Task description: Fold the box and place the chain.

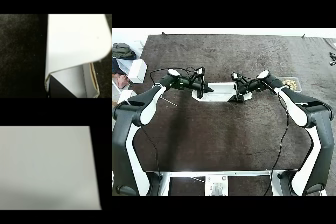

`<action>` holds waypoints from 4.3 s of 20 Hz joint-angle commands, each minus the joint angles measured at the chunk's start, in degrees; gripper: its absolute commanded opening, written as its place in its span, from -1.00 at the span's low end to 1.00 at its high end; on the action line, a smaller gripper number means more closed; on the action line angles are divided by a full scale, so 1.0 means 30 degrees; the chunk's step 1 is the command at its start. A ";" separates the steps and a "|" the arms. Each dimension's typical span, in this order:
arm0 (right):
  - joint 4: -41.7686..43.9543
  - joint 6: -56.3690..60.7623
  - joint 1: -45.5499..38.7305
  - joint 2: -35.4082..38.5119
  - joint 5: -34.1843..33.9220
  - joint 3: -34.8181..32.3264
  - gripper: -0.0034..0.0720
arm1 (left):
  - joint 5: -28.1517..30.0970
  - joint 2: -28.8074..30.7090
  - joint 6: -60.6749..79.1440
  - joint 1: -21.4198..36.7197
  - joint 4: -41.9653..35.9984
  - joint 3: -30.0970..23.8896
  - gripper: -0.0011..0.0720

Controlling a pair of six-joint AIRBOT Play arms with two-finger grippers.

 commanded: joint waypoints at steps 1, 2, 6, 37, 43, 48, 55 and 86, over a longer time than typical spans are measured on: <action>0.0022 0.0015 0.0007 -0.0007 -0.0029 0.0015 -0.35 | 0.0000 -0.0015 0.0000 0.0000 0.0007 -0.0007 -0.94; 0.0022 0.0015 0.0007 -0.0007 -0.0029 0.0015 -0.35 | -0.0007 -0.0015 0.0000 0.0000 0.0007 -0.0007 -0.94; 0.0022 0.0015 0.0007 -0.0007 -0.0029 0.0015 -0.35 | 0.0007 -0.0015 0.0000 0.0000 0.0000 -0.0007 -0.94; 0.0022 0.0015 0.0007 -0.0007 -0.0029 0.0015 -0.35 | -0.4714 0.3104 -0.2579 0.2193 0.0291 0.0306 -0.94; 0.0022 0.0015 0.0007 -0.0007 -0.0029 0.0015 -0.35 | -0.4896 0.3118 -0.4699 0.0663 0.0554 0.0248 -0.96; 0.0022 0.0015 0.0007 -0.0007 -0.0029 0.0015 -0.35 | -0.3453 0.3111 -0.6076 -0.0007 0.0539 0.0248 -0.96; 0.0022 0.0015 0.0007 -0.0007 -0.0029 0.0015 -0.35 | 0.3038 0.2725 -0.9158 -0.0758 0.0233 0.0262 -0.94; 0.0022 0.0015 0.0007 -0.0007 -0.0029 0.0015 -0.35 | -0.1807 0.4124 -0.6543 0.0233 0.8102 0.1078 0.96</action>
